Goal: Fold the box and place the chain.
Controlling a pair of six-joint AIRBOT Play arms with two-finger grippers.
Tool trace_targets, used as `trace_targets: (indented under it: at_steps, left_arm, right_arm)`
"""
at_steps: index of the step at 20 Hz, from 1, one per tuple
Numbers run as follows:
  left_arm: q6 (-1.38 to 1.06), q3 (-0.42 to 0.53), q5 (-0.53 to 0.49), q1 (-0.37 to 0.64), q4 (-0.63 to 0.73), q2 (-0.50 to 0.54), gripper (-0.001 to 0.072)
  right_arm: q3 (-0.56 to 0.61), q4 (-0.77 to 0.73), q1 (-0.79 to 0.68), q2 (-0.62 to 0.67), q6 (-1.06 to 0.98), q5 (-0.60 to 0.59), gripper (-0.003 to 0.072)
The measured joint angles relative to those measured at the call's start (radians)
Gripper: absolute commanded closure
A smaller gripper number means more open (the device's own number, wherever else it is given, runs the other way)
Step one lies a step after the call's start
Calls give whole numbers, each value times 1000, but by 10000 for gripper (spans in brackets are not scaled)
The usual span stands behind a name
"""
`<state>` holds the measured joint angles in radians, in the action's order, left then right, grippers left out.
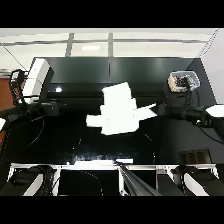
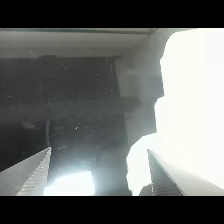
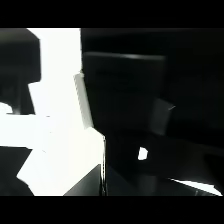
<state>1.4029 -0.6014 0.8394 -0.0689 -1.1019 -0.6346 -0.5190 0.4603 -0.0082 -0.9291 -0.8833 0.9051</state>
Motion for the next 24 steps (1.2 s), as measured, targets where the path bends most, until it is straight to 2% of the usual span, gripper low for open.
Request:
trace_targets:
  at_steps: [7, 12, 15, 19, 24]
  left_arm:
    - [0, 1, 2, 0, 40, -61, 2]
    - [0, 1, 40, -20, 113, -157, 2]
    - [0, 11, 70, -40, 163, -231, 2]
    - [-43, 31, 61, -60, 285, -327, 2]
    - [-241, 38, 95, -69, 500, -451, 3]
  right_arm:
    - [54, -35, 196, 18, 108, -174, 672]
    - [68, -40, 230, 34, 179, -183, 672]
    - [106, -42, 236, 92, 200, -183, 672]
    - [179, -42, 240, 185, 207, -228, 672]
    - [220, -42, 240, 223, 208, -260, 672]
